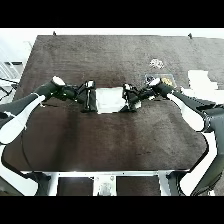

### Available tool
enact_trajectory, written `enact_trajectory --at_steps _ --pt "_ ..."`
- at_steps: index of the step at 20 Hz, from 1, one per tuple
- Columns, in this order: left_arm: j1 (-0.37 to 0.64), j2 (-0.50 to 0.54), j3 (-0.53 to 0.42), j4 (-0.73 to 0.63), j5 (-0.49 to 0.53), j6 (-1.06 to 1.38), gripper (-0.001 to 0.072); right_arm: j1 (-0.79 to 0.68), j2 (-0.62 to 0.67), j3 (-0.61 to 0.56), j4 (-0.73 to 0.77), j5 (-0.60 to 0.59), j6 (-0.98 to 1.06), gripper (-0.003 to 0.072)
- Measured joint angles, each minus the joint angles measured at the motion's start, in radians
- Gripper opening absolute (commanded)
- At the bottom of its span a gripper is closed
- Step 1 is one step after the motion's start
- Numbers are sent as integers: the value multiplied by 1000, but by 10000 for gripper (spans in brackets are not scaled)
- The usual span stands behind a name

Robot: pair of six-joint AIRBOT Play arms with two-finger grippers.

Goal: Fold the box and place the chain.

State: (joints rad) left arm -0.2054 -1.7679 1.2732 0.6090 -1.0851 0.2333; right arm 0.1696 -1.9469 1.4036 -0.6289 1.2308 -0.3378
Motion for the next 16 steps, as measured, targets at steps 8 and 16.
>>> enact_trajectory --at_steps 8,16 --pt "-12 -73 88 45 7 -13 708 0 0 0 1 -4 0 572" --pt "-11 -100 102 0 20 60 708 0 0 0 1 -4 0 572"
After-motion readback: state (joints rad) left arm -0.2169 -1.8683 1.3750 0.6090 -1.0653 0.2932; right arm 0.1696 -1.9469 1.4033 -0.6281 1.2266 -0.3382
